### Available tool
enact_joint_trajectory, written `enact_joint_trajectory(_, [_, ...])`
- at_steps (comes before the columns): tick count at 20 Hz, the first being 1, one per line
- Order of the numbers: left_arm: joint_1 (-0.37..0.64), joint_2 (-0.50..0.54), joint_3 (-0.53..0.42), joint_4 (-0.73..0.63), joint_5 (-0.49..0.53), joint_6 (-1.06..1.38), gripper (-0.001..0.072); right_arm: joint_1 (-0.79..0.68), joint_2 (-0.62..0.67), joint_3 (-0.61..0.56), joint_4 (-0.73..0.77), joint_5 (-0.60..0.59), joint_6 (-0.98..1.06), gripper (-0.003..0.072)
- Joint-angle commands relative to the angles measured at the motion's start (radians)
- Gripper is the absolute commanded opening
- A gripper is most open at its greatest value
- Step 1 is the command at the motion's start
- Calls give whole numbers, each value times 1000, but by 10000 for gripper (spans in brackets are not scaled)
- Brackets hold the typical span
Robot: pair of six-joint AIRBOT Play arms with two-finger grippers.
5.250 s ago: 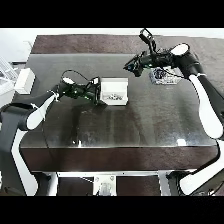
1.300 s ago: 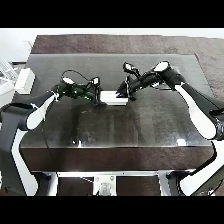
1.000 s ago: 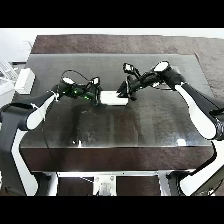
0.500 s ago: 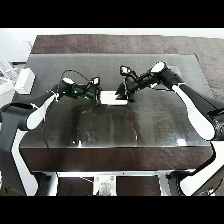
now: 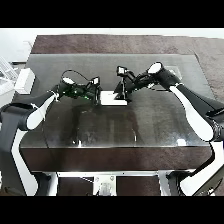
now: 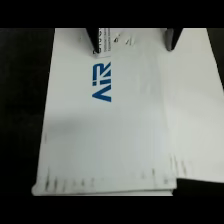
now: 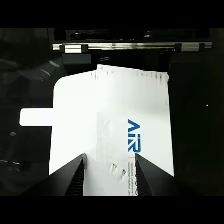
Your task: Fold the box and place the chain.
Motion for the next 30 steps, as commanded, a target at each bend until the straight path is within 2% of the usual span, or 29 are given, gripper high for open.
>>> enact_joint_trajectory(1, [1, 1, 0, 0, 0, 0, 472, 21, 0, 0, -39, -9, 3, 387])
enact_joint_trajectory(6, [1, 1, 0, 0, 0, 0, 472, 25, 2, 13, -61, -24, 30, 386])
enact_joint_trajectory(9, [1, 1, 0, 0, 0, 0, 472, 25, 6, 13, -62, 20, 32, 384])
enact_joint_trajectory(10, [1, 1, 0, 0, 0, 0, 472, 25, 10, 13, -80, 19, 56, 354])
enact_joint_trajectory(12, [1, 1, 0, 0, 0, 0, 472, 16, 21, 13, -131, 17, 93, 347])
enact_joint_trajectory(20, [1, 1, 0, 0, 0, 0, 471, -36, 81, 2, -110, 29, 159, 328])
enact_joint_trajectory(21, [1, 1, 0, 0, 0, 0, 472, -42, 98, -19, -96, 32, 156, 302])
enact_joint_trajectory(23, [1, 1, 0, 0, 0, 0, 471, -61, 146, -84, -51, 29, 127, 302])
enact_joint_trajectory(26, [1, 1, 0, 0, 0, 0, 471, -103, 209, -195, 108, -13, 39, 302])
enact_joint_trajectory(27, [1, 1, 0, 0, 0, 0, 471, -108, 208, -225, 173, -37, -1, 307])
enact_joint_trajectory(29, [1, 1, 0, 0, 0, 0, 472, -96, 203, -293, 269, -133, -85, 456])
enact_joint_trajectory(30, [1, 1, 0, 0, 0, 0, 471, -82, 198, -316, 294, -172, -126, 462])
